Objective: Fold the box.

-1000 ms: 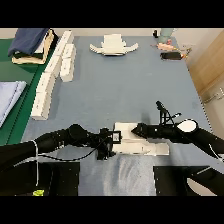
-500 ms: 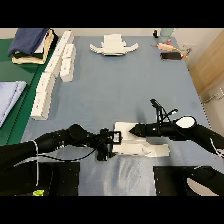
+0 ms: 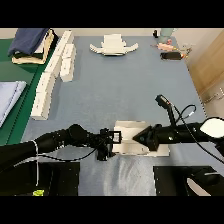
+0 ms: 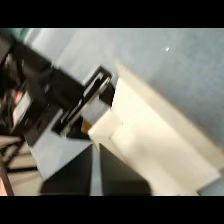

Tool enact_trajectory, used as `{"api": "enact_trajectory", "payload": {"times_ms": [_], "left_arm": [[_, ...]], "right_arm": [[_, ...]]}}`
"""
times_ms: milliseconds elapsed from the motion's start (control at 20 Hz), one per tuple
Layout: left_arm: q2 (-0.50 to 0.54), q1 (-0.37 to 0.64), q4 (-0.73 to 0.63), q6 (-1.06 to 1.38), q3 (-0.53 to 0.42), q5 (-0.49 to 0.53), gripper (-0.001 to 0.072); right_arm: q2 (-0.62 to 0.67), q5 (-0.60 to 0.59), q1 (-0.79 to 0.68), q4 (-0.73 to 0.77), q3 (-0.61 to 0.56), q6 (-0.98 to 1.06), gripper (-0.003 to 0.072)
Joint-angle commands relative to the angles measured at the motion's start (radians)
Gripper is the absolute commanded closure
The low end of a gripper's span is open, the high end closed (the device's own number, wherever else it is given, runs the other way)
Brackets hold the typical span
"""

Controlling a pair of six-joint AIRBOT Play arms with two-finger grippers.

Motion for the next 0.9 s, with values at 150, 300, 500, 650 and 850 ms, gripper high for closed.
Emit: {"api": "enact_trajectory", "payload": {"times_ms": [150, 300, 500, 650, 850], "left_arm": [[-0.001, 0.000, 0.000, -0.001, 0.001, 0.000, 0.0189], [-0.001, 0.000, 0.000, -0.001, 0.001, 0.000, 0.0189], [-0.001, 0.000, 0.000, -0.001, 0.001, 0.000, 0.0189], [-0.001, 0.000, 0.000, -0.001, 0.001, 0.000, 0.0189], [-0.001, 0.000, 0.000, -0.001, 0.001, 0.000, 0.0189]], "right_arm": [[0.187, 0.166, 0.000, -0.467, -0.024, -0.244, 0.0099], [0.184, 0.099, 0.001, -0.537, -0.079, -0.489, 0.0028], [0.185, 0.026, 0.001, -0.534, -0.159, -0.558, 0.0029], [0.184, -0.051, 0.001, -0.502, -0.193, -0.608, 0.0029], [0.128, -0.093, 0.001, -0.423, -0.207, -0.665, 0.0061]]}}
